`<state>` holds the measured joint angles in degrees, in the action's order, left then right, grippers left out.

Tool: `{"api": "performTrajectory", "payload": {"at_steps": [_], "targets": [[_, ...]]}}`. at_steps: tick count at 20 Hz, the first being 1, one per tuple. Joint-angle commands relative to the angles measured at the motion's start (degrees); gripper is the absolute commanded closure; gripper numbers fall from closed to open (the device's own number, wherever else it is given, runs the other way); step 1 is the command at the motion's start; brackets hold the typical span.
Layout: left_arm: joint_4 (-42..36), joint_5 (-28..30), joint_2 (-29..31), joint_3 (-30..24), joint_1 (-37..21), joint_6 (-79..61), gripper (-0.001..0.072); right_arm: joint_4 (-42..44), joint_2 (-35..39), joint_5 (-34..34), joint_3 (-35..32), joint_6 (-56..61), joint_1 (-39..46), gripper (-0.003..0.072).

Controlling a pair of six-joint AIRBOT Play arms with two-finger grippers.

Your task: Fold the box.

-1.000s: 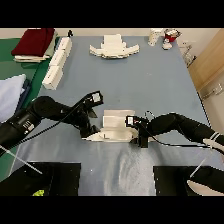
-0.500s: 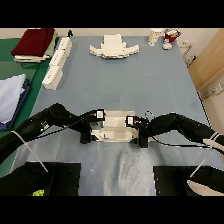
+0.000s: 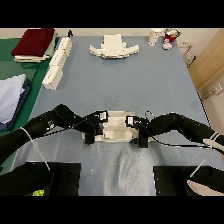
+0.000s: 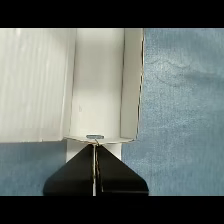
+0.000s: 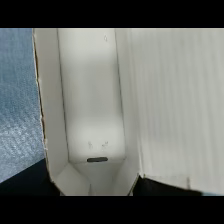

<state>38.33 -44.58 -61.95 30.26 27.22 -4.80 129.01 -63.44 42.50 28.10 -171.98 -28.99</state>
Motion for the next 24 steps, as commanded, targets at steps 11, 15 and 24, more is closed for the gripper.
{"api": "performTrajectory", "payload": {"at_steps": [11,15,24], "targets": [[-7.9,2.0,-2.5,0.0,2.4,-2.9,0.0169,0.0,0.0,0.0,0.0,0.0,0.0,0.0182],[-1.0,1.6,-1.8,0.2,2.4,7.7,0.0596,0.0,0.0,0.0,0.0,0.0,0.0,0.0182],[23.9,-7.2,13.7,0.8,-3.0,60.5,0.0696,0.0,0.0,0.0,0.0,0.0,0.0,0.0182]]}}
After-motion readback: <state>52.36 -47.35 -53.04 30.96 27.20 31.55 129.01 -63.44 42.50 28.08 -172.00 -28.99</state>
